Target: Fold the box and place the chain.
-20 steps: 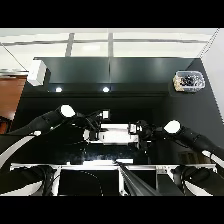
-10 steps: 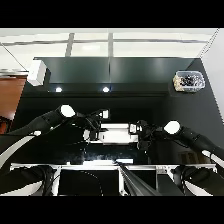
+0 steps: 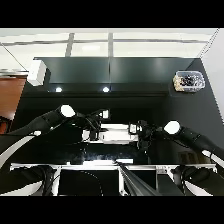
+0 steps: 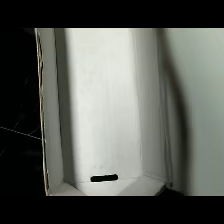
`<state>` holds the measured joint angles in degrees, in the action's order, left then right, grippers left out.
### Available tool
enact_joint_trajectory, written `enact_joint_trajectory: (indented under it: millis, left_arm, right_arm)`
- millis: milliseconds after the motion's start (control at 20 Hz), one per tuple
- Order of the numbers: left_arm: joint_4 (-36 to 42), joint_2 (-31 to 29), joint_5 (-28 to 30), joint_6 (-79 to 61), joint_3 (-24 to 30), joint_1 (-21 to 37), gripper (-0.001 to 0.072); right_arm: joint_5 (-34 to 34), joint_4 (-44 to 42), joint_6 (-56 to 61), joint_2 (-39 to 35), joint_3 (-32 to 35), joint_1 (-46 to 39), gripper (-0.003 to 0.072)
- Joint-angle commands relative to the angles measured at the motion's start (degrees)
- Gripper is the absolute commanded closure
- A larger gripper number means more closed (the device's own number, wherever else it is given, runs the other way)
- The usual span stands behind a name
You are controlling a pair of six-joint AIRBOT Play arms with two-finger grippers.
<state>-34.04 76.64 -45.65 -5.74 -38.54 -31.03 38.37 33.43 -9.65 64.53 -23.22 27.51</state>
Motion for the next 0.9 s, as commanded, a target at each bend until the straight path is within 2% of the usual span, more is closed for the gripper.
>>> enact_joint_trajectory:
  millis: [0, 200, 250, 300, 350, 400, 500, 650, 700, 750, 800, 850]
  left_arm:
    - [0.02, 0.02, 0.17, 0.0, -0.04, 0.02, 0.0682]
    - [0.0, -0.04, 0.13, 0.46, -0.07, 0.04, 0.0676]
    - [-0.02, -0.35, 0.15, 1.86, -0.07, 0.04, 0.0593]
    - [-0.17, -1.05, 0.17, 3.17, -0.07, 0.04, 0.0435]
    - [-1.18, -2.08, 0.13, 4.48, -0.07, 0.04, 0.0334]
    - [-2.97, -3.67, -0.07, 6.21, -0.07, 0.04, 0.0273]
    - [-8.61, -7.98, -1.2, 11.32, -0.07, 0.04, 0.0272]
    - [-22.16, -15.78, -5.73, 24.09, -0.07, 0.04, 0.0272]
    - [-27.02, -18.6, -8.0, 29.62, -0.07, 0.04, 0.0272]
    - [-30.84, -21.44, -10.51, 34.93, -0.07, 0.04, 0.0296]
    - [-33.11, -23.85, -12.92, 39.5, -0.07, 0.04, 0.0361]
    - [-33.44, -26.08, -15.54, 43.76, -0.04, 0.04, 0.0507]
  right_arm:
    - [0.13, 0.26, 0.0, 0.04, 0.04, 0.0, 0.0203]
    - [0.13, 0.26, 0.0, 0.04, 0.04, 0.0, 0.0203]
    - [0.11, 0.26, 0.0, 0.04, 0.04, 0.0, 0.0203]
    - [0.11, 0.26, 0.02, 0.04, 0.04, 0.0, 0.0203]
    - [0.07, 0.24, 0.02, 0.04, 0.04, 0.0, 0.0203]
    - [0.07, 0.24, 0.02, 0.04, 0.04, 0.0, 0.0203]
    - [0.07, 0.24, 0.02, 0.04, 0.04, 0.0, 0.0203]
    - [0.09, 0.24, 0.0, 0.04, 0.04, 0.0, 0.0208]
    - [0.11, 0.26, 0.0, 0.04, 0.04, 0.0, 0.0361]
    - [0.13, 0.26, 0.0, 0.04, 0.04, 0.0, 0.0555]
    - [0.13, 0.26, 0.0, 0.04, 0.04, 0.0, 0.0619]
    - [0.13, 0.26, 0.0, 0.04, 0.04, 0.0, 0.0619]
